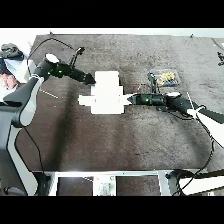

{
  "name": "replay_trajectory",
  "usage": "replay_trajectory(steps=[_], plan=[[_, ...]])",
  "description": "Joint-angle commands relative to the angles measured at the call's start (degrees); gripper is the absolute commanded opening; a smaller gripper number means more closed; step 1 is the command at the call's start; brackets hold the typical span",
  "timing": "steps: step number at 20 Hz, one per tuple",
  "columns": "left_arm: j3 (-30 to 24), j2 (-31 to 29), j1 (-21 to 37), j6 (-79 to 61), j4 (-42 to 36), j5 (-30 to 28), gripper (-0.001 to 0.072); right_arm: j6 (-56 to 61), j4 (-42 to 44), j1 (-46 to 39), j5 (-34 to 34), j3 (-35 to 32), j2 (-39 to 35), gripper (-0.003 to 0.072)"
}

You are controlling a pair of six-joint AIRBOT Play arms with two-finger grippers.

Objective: Fold the box and place the chain.

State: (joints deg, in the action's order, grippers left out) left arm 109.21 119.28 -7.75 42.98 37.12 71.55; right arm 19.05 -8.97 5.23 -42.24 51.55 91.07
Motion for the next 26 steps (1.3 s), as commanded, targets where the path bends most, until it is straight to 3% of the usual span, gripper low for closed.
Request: replay_trajectory(steps=[1,9,10,12,13,14,16,25,26], plan=[[3.0,3.9,-0.2,0.9,-3.8,0.5,0.0524,0.0,0.0,0.0,0.0,0.0,0.0,0.0009],[3.4,7.0,-0.7,0.1,-6.5,4.5,0.0522,0.0,-0.1,0.0,0.1,0.0,0.0,0.0009],[3.4,7.1,-0.8,0.1,-6.6,5.7,0.0462,0.0,-0.1,0.0,0.1,0.0,0.0,0.0009],[3.4,7.4,-1.4,-1.2,-6.6,7.4,0.0429,0.0,-0.1,0.0,0.1,0.0,0.0,0.0009],[3.4,7.6,-1.5,-1.6,-6.7,7.7,0.0364,0.0,-0.1,0.0,0.1,0.0,0.0,0.0009],[3.4,7.8,-1.7,-2.1,-6.7,7.9,0.0350,0.0,-0.2,0.0,0.1,0.0,0.0,0.0009],[3.4,7.8,-1.8,-3.0,-7.1,8.7,0.0240,0.0,-0.2,-0.1,0.1,0.0,0.0,0.0009],[3.4,7.8,-1.8,-6.1,-7.1,11.2,0.0220,0.0,-0.7,-0.1,0.1,0.0,0.0,0.0010],[3.6,7.8,-1.8,-7.4,-7.0,12.0,0.0155,0.0,-1.1,-0.1,0.1,0.0,0.0,0.0009]])
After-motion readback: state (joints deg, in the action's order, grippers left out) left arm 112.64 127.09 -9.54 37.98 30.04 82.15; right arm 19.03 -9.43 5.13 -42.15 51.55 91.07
